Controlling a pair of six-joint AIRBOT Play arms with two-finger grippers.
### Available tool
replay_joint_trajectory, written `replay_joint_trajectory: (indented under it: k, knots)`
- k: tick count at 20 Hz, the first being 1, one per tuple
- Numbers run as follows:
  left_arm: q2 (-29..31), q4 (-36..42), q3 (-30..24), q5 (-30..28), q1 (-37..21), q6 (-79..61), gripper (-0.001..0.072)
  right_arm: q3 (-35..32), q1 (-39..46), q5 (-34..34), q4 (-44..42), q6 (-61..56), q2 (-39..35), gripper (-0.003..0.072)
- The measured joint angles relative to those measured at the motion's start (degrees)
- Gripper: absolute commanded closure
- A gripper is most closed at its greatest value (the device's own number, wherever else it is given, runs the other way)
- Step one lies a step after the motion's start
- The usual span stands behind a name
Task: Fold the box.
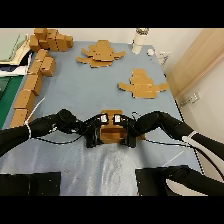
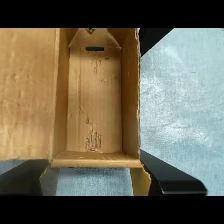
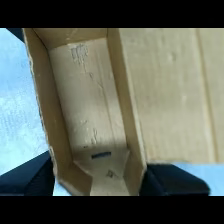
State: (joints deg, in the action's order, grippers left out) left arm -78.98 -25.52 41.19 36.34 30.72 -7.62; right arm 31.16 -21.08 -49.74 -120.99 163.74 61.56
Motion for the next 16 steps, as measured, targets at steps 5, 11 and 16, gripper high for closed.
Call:
replay_joint_trajectory:
  k: [5,11,16]
  knots:
    - [0.0,0.02,0.0,-0.15,0.0,0.0,0.0116,0.22,0.0,-1.95,5.16,-6.21,-4.85,-0.0023]
    - [-0.02,0.02,0.0,-0.17,0.0,-0.02,0.0116,0.24,0.02,-4.17,9.51,-17.46,-11.43,-0.0022]
    - [-0.02,0.02,0.0,-0.17,0.0,-0.02,0.0116,0.24,0.0,-8.15,8.66,-29.53,-16.87,-0.0021]
